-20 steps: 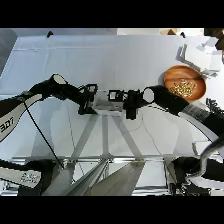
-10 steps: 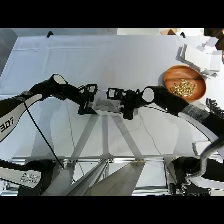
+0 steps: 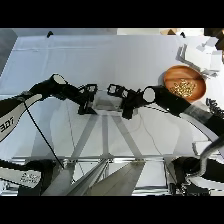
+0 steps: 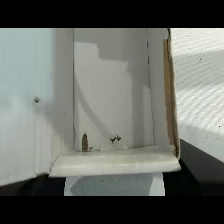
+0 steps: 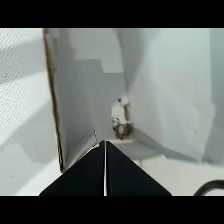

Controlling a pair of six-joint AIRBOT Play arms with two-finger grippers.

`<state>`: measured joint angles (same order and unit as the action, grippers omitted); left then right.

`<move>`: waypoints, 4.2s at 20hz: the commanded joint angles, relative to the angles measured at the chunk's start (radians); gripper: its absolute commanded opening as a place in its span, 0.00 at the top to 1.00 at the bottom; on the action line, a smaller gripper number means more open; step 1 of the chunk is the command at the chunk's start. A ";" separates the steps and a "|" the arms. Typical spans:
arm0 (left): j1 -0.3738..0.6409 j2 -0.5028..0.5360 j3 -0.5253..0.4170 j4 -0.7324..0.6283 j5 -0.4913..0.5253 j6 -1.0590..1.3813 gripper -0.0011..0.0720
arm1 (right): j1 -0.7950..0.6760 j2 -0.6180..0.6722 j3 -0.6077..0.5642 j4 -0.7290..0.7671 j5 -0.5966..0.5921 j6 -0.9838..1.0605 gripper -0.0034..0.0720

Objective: Fold the box and place the chain.

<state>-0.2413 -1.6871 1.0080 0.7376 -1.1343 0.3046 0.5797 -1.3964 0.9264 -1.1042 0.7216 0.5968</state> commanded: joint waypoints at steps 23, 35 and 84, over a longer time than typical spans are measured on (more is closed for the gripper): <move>0.001 0.000 0.000 0.000 0.000 0.002 0.75 | -0.245 0.379 -0.291 -0.208 0.085 0.787 0.95; 0.001 0.000 0.000 0.000 0.000 0.002 0.75 | -0.245 0.101 -0.317 0.384 -0.138 0.520 0.95; 0.001 0.000 0.000 0.000 0.000 0.002 0.75 | -0.061 0.224 -0.317 0.366 -0.263 0.586 0.94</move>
<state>-0.2405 -1.6871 1.0080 0.7372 -1.1343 0.3038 0.5167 -1.2034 0.6098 -0.6277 0.4732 1.1194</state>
